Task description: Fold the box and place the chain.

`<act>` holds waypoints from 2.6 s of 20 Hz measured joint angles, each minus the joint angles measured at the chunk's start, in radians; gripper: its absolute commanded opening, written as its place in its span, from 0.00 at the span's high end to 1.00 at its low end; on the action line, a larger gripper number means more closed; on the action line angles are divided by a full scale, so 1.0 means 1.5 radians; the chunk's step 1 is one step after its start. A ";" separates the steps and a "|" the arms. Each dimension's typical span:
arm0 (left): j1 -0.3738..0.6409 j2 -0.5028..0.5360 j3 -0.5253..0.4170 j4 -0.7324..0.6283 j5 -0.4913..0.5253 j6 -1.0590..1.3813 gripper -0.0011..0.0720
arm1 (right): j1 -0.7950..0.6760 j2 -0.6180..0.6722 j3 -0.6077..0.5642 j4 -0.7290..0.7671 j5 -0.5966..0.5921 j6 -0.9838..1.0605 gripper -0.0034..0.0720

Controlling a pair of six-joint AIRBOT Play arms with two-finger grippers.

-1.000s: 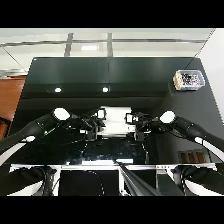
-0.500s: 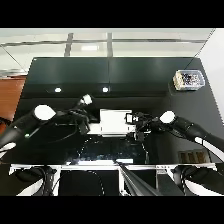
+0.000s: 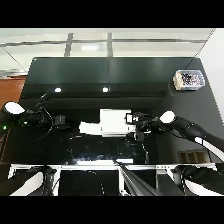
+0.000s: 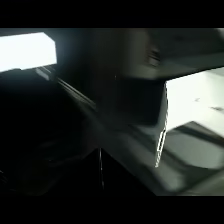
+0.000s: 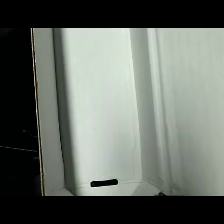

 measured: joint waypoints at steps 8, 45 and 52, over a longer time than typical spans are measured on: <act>-0.054 -0.165 0.011 -0.128 -0.020 0.015 0.95 | 0.000 0.000 0.000 0.000 0.000 0.000 0.70; -0.389 -0.224 0.285 -0.023 -0.055 -0.202 0.31 | 0.000 0.000 0.000 0.000 0.000 0.000 0.70; -0.441 -0.224 0.287 0.028 -0.023 -0.287 0.31 | 0.000 0.000 0.000 0.000 0.000 0.000 0.70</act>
